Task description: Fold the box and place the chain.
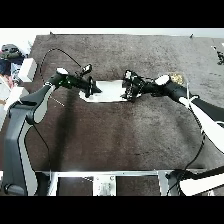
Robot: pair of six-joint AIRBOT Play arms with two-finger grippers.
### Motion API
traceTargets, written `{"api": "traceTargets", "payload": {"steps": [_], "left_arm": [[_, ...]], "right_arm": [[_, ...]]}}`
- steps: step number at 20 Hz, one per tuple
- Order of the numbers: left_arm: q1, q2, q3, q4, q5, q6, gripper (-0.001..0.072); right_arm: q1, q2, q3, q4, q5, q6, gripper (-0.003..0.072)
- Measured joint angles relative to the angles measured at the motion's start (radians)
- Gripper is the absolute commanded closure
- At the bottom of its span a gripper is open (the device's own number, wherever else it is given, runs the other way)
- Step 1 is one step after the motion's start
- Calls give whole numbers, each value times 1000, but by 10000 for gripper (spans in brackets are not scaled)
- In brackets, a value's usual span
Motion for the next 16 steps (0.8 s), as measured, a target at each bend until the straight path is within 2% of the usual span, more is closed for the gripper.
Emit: {"api": "traceTargets", "payload": {"steps": [5, 16], "left_arm": [[0, 0, 0, 0, 0, 0, 696], [0, 0, 0, 0, -1, 0, 696]], "right_arm": [[-38, -75, 84, 0, 126, 0, -29], [-49, -240, 262, -5, 322, 0, -18]]}}
